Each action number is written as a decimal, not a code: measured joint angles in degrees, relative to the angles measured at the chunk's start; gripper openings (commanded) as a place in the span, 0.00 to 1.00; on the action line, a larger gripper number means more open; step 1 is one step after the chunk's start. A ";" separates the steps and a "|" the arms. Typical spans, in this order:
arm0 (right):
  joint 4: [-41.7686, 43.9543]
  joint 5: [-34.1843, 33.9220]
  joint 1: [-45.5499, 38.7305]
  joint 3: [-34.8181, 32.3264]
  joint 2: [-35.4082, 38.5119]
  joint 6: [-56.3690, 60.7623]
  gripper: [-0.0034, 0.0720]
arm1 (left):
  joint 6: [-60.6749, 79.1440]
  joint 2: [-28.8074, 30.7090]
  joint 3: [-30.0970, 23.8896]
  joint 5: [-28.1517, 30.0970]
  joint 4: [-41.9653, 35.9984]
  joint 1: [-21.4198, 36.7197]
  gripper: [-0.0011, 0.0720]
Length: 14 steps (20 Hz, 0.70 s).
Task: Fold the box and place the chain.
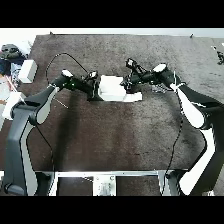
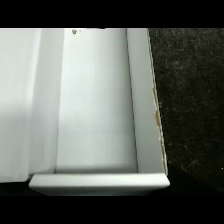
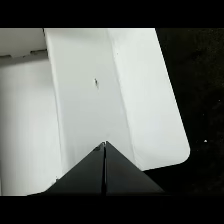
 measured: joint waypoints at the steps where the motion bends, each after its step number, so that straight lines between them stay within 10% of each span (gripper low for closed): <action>1: -0.28 0.22 -0.07 -0.02 0.85 0.00 0.06 | 0.00 0.00 0.00 0.00 -0.02 0.00 0.68; 5: -2.23 3.82 -0.46 -0.02 6.32 0.44 0.15 | -0.02 -0.02 0.00 0.02 -0.02 0.00 0.68; 7: -6.12 7.04 -0.70 -0.02 8.87 3.04 0.69 | -0.02 0.00 0.00 0.02 -0.02 0.00 0.68; 14: -19.37 13.81 -0.83 -0.07 8.33 7.87 0.73 | -0.02 0.00 0.00 0.20 -0.02 0.00 0.68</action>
